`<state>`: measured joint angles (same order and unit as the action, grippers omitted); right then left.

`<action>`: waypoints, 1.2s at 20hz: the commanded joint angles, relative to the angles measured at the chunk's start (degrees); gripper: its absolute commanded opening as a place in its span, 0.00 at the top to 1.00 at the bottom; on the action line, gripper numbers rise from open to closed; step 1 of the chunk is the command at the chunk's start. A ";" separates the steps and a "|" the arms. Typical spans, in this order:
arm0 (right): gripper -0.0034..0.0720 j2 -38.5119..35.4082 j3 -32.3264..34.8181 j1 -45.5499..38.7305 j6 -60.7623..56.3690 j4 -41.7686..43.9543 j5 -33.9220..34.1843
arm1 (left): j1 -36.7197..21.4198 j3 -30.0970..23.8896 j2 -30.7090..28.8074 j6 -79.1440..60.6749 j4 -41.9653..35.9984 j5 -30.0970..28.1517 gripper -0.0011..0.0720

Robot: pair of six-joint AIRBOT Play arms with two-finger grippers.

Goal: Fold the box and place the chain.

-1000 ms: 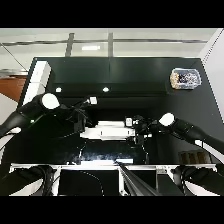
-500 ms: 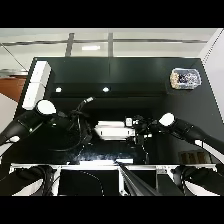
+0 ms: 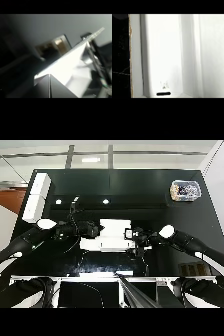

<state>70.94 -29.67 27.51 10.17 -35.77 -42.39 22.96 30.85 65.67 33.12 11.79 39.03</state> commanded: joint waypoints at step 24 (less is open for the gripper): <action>0.25 0.04 0.04 0.00 -0.07 -0.02 0.00 | -19.96 2.29 -10.27 -15.56 32.52 28.87 0.48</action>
<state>70.94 -29.67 27.51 10.13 -35.81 -42.39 3.51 34.33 55.11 26.20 41.23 59.68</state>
